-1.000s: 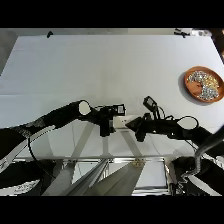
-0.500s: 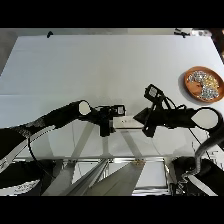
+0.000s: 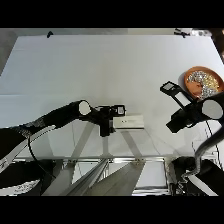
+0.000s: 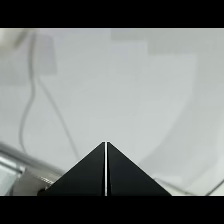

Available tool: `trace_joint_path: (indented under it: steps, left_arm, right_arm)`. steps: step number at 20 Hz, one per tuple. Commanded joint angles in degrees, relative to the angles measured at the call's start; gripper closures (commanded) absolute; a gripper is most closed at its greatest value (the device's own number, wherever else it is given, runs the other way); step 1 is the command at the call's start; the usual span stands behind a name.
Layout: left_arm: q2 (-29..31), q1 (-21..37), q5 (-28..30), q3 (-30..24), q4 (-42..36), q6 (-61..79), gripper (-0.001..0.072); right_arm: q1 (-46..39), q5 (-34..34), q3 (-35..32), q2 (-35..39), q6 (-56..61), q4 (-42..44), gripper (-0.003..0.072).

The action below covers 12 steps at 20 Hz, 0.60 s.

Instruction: Fold the box and place the chain.

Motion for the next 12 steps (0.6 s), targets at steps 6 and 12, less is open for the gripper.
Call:
trace_joint_path:
  steps: [6, 12]
  left_arm:
    - [0.0, 0.8, -0.1, 0.4, 3.7, 0.0, 0.0393]
    - [0.0, 0.8, -0.1, 0.4, -0.9, 0.0, 0.0396]
  right_arm:
    - [-4.0, 1.9, 0.4, -2.4, 3.6, 6.4, 0.0679]
    - [-4.0, -1.0, 0.4, -2.4, 3.5, 8.0, 0.0678]
